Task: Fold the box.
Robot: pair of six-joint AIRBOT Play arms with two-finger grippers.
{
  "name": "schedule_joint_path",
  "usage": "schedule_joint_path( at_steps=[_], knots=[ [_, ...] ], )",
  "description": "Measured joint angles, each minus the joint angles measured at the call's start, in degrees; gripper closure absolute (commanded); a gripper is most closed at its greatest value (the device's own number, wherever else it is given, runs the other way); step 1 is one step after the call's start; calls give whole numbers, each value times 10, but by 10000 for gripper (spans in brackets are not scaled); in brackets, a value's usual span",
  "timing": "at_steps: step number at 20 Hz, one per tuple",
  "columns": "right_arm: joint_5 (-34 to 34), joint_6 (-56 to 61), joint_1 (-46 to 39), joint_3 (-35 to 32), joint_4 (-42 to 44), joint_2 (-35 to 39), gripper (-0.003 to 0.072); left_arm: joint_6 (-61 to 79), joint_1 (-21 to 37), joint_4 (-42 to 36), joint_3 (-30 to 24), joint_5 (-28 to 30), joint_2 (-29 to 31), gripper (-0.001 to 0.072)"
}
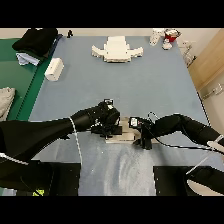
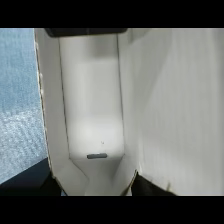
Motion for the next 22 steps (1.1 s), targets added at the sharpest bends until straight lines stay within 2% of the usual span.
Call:
schedule_joint_path(
  at_steps=[3, 4, 5, 6, 10, 11, 12, 13, 22],
  knots=[
    [0, 0, 0, 0, 0, 0, 210, 0, 0, 0, 0, 0, 0, 691],
    [0, 0, 0, 0, 0, 0, 210, 0, 0, 0, 0, 0, 0, 580],
    [0, 0, 0, 0, 0, 0, 210, 0, 0, 0, 0, 3, 0, 356],
    [0, 0, 0, 0, 0, 0, 210, 0, 0, -2, 0, 7, -1, 329],
    [0, 0, 0, 0, 0, 0, 210, -7, 0, -2, 0, 2, -1, 329],
    [0, 0, 0, 0, 0, 0, 210, -7, 0, -2, 0, 2, 0, 352],
    [0, 0, 0, 0, 0, 0, 210, -9, 0, -2, 0, 2, 0, 493],
    [0, 0, 0, 0, 0, 0, 210, -9, 0, -2, 0, 2, 0, 590],
    [0, -1, 0, 0, 0, 0, 211, -29, -16, 25, 0, 0, 0, 605]
  ],
)
